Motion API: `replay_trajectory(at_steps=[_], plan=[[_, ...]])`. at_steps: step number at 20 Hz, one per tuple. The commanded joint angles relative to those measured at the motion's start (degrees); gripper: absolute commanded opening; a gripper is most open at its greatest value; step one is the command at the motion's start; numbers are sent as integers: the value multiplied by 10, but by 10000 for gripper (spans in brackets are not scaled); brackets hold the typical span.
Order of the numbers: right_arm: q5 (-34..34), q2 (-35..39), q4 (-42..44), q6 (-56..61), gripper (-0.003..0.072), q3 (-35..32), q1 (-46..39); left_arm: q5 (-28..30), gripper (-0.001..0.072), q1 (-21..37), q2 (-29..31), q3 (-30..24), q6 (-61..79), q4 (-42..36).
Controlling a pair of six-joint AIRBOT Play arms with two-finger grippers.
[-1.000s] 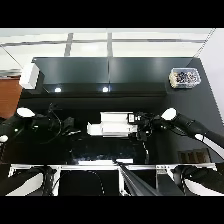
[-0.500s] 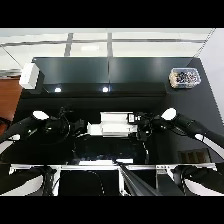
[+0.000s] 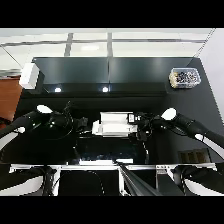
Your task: Fold the box and place the chain.
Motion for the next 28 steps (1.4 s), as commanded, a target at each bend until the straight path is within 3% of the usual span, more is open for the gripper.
replay_trajectory(at_steps=[1, 2, 3, 10, 12, 16, 23, 28], plan=[[0, 0, 0, 0, 473, 0, 1, -42, 348, 2, -4, 19, 41, -28], [0, 0, 0, 0, 473, 0, 1, -48, 538, 2, -4, 24, 41, -28], [0, 0, 0, 0, 473, 0, 1, -50, 569, 2, -4, 27, 41, -28], [0, 0, 0, 0, 473, 0, 1, -57, 560, -27, -4, 32, 41, -58], [0, 0, 0, 0, 473, 0, 1, -57, 485, -40, -4, 35, 41, -53], [0, 0, 0, 0, 473, 0, 1, -56, 485, -52, -4, 54, 30, -34], [0, 0, 0, 0, 473, 0, 1, -32, 485, -138, -4, 157, -235, 186], [0, 0, 0, 0, 472, 0, 1, -30, 485, -192, -4, 208, -302, 247]])
